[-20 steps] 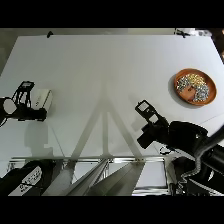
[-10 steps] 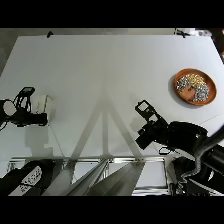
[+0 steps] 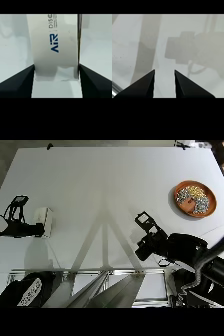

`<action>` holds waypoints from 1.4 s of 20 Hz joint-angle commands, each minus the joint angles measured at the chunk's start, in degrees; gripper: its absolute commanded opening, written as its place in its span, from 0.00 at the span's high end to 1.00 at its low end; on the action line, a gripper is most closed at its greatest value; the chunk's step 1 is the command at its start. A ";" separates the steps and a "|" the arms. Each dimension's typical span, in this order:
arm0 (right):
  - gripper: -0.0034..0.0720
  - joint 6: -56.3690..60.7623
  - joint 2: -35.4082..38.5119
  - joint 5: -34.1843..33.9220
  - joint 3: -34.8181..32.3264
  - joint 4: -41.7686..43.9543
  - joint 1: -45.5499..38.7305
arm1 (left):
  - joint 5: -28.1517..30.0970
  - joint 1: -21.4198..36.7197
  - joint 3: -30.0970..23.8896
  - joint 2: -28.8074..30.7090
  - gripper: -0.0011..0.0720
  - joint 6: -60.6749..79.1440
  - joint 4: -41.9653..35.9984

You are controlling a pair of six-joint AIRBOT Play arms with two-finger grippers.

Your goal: Fold the box and place the chain.

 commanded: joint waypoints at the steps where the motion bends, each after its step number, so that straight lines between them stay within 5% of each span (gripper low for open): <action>1: 0.59 0.00 0.04 -2.23 0.02 0.04 -0.02 | -3.02 0.02 0.00 4.94 0.40 5.49 -8.61; 3: 0.59 0.00 0.04 -2.64 0.02 0.04 -0.02 | -4.92 0.02 -0.02 7.17 0.52 7.67 -10.71; 6: 0.59 0.00 0.04 -2.64 0.02 0.04 -0.02 | -6.23 0.02 0.00 9.92 0.51 7.56 -9.53; 7: 0.59 0.00 0.04 -2.64 0.02 0.04 -0.02 | -6.54 0.04 -0.02 10.38 0.44 7.56 -9.31; 8: 0.59 0.00 0.04 -2.64 0.02 0.07 0.00 | -7.04 0.04 -0.02 10.43 0.20 7.30 -9.20; 9: 0.59 0.00 0.04 -2.64 0.02 0.07 -0.02 | -7.50 0.04 -0.02 10.32 0.11 7.15 -9.11; 14: 0.59 0.00 0.04 -2.64 0.02 0.26 0.00 | -12.94 0.04 -0.02 10.34 0.09 7.17 -10.88; 18: 0.59 0.00 0.04 -1.99 0.02 0.00 -0.02 | -16.81 0.02 -0.02 10.34 0.48 6.40 -18.60; 21: 0.59 0.02 0.04 2.60 0.02 -1.79 -0.02 | -16.17 -3.41 -1.57 10.34 0.96 5.86 -22.49; 28: 0.60 0.00 0.04 11.06 0.02 -1.42 -0.02 | -1.68 -27.82 -7.34 8.66 0.98 -3.17 -18.62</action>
